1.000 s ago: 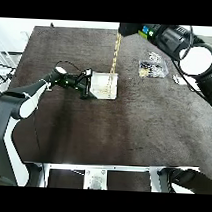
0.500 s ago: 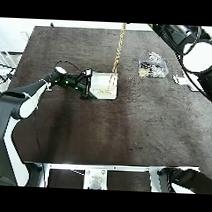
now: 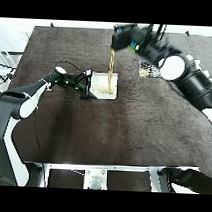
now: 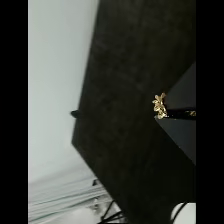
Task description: Fold the box and place the chain.
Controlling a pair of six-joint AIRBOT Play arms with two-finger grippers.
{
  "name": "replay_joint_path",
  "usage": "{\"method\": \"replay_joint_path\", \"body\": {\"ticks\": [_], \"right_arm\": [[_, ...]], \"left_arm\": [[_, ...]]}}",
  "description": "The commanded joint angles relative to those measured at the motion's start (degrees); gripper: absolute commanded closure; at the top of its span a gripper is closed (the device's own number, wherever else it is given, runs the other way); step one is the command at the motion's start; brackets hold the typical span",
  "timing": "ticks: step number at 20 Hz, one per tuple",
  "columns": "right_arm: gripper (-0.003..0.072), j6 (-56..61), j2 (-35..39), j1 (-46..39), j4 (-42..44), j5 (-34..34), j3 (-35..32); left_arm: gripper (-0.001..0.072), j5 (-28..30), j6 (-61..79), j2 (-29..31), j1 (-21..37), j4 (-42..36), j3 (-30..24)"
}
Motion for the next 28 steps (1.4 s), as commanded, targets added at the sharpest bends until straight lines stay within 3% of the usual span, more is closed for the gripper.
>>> {"method": "replay_joint_path", "body": {"ticks": [1, 5, 10, 11, 13, 16, 18, 19, 21, 22, 25, 28], "right_arm": [[0.0675, 4.9, -3.1, 0.1, 1.6, 0.8, -8.5], [0.0676, 5.0, -8.2, 0.9, 4.5, -0.8, -14.6], [0.0673, 5.0, -12.2, 1.4, 4.5, -0.8, -14.8], [0.0609, 5.0, -11.7, 1.4, 4.5, -0.8, -14.8], [0.0263, 4.4, -9.6, 1.4, 4.3, 0.1, -14.7], [0.0237, -3.8, -3.5, 0.9, 0.5, 2.7, -14.7], [0.0181, -11.3, 1.2, -1.2, -10.9, 4.3, -14.7], [0.0198, -12.2, 2.9, -3.5, -14.3, 1.8, -14.6], [0.0397, -12.9, 3.3, -9.7, -14.4, -3.2, -11.7], [0.0399, -14.5, 2.3, -12.3, -14.0, -1.7, -8.9], [0.0435, -27.6, -5.7, -17.4, -4.2, 15.6, 3.3], [0.0433, -48.0, -16.3, -22.0, 20.9, 36.6, 14.3]], "left_arm": [[0.0424, 0.0, 0.0, 0.0, 0.0, 0.0, 0.0], [0.0424, 0.0, 0.0, 0.0, 0.0, 0.0, 0.0], [0.0424, 0.0, 0.0, 0.0, 0.0, 0.0, 0.0], [0.0424, 0.0, 0.0, 0.0, 0.0, 0.0, 0.0], [0.0424, 0.0, 0.0, 0.0, 0.0, 0.0, 0.0], [0.0424, 0.0, 0.0, 0.0, 0.0, 0.0, 0.0], [0.0424, 0.1, 0.0, 0.0, 0.0, 0.0, 0.0], [0.0424, 0.0, 0.0, 0.0, 0.0, 0.0, 0.0], [0.0424, 0.0, 0.0, 0.0, 0.0, 0.0, 0.0], [0.0424, 0.0, 0.0, 0.0, 0.0, 0.0, 0.0], [0.0424, 0.1, 0.0, 0.0, 0.0, 0.0, 0.0], [0.0424, 0.1, 0.0, 0.0, 0.0, 0.0, 0.0]]}}
